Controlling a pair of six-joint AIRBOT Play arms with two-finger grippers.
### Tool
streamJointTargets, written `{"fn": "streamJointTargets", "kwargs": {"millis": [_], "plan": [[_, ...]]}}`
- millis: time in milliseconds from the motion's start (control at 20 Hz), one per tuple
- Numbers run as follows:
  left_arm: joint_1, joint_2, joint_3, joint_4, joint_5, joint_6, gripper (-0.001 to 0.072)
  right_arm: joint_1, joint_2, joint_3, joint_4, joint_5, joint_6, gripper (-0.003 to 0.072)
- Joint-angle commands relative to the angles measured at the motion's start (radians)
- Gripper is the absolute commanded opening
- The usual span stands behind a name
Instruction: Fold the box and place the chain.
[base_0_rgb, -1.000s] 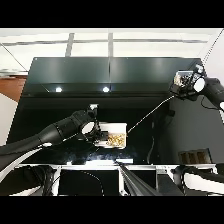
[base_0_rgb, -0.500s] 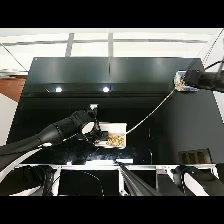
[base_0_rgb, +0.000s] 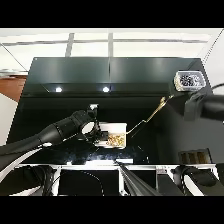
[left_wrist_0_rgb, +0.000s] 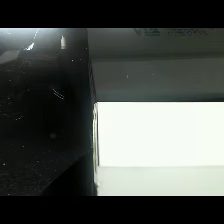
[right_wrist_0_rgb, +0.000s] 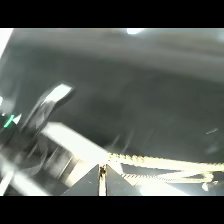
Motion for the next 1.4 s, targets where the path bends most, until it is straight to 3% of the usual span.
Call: {"fn": "streamJointTargets", "kwargs": {"millis": [0, 400, 750, 1150, 1200, 1250, 1300, 1350], "plan": [[0.0, 0.0, 0.0, 0.0, -0.003, 0.0, 0.0033, 0.143, 0.016, -0.04, 0.042, 0.058, -0.01, 0.004], [0.0, 0.0, 0.0, 0.0, -0.01, 0.0, 0.0034, 0.383, 0.007, -0.227, 0.078, -0.256, 0.035, 0.004], [0.0, 0.0, 0.0, 0.0, -0.009, 0.0, 0.0034, 0.403, -0.013, -0.229, 0.153, -0.325, 0.033, 0.004], [0.0, 0.0, 0.0, 0.0, -0.005, 0.0, 0.0033, 0.513, -0.228, -0.229, 0.173, -0.368, -0.022, 0.0041], [0.0, 0.0, 0.0, 0.0, -0.006, 0.0, 0.0034, 0.522, -0.242, -0.229, 0.171, -0.38, -0.022, 0.0126], [0.0, 0.0, 0.0, 0.0, -0.006, 0.0, 0.0033, 0.523, -0.246, -0.229, 0.154, -0.385, -0.021, 0.0429], [0.0, 0.0, 0.0, 0.0, -0.006, 0.0, 0.0034, 0.512, -0.246, -0.228, 0.125, -0.38, -0.021, 0.0616], [0.0, 0.0, 0.0, 0.0, -0.006, 0.0, 0.0033, 0.48, -0.242, -0.226, 0.099, -0.348, -0.022, 0.0618]]}}
